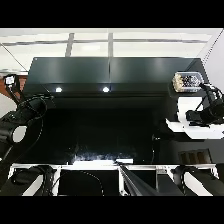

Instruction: Fold the box and place the chain.

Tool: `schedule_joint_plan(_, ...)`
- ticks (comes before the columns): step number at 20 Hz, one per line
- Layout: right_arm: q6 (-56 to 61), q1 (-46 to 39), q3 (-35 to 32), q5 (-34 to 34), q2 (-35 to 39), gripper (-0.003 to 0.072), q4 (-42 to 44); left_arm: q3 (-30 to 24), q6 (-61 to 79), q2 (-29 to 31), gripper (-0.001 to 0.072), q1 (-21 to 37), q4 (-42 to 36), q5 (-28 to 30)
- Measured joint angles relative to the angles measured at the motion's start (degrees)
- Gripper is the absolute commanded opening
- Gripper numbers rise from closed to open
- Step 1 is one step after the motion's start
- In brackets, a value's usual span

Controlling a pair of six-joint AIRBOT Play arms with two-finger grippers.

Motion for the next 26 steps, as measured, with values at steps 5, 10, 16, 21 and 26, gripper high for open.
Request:
schedule_joint_plan(5, 0.0, 0.0, 0.0, -0.02, 0.0, 0.0042, 0.02, 0.0, 0.0, 0.0, 0.0034, 0.0, -0.02, 0.02)
schedule_joint_plan(10, 0.0, 0.0, 0.0, 0.0, 0.0, 0.0043, 0.02, 0.0, 0.0, 0.0, 0.0034, 0.0, 0.0, 0.02)
schedule_joint_plan(16, -0.15, 0.0, 0.0, -0.04, 0.0, 0.0042, 0.0, 0.0, 0.0, 0.0, 0.0034, 0.0, 0.0, 0.02)
schedule_joint_plan(21, -3.54, 0.0, 0.0, -5.51, 0.0, 0.0043, 0.55, 0.0, -0.02, 0.0, 0.0033, 0.0, -0.02, 0.17)
schedule_joint_plan(26, -3.96, 0.0, -0.02, -17.75, 0.0, 0.0304, 6.16, 0.0, -0.42, 0.0, 0.0034, 0.0, -0.15, 4.66)
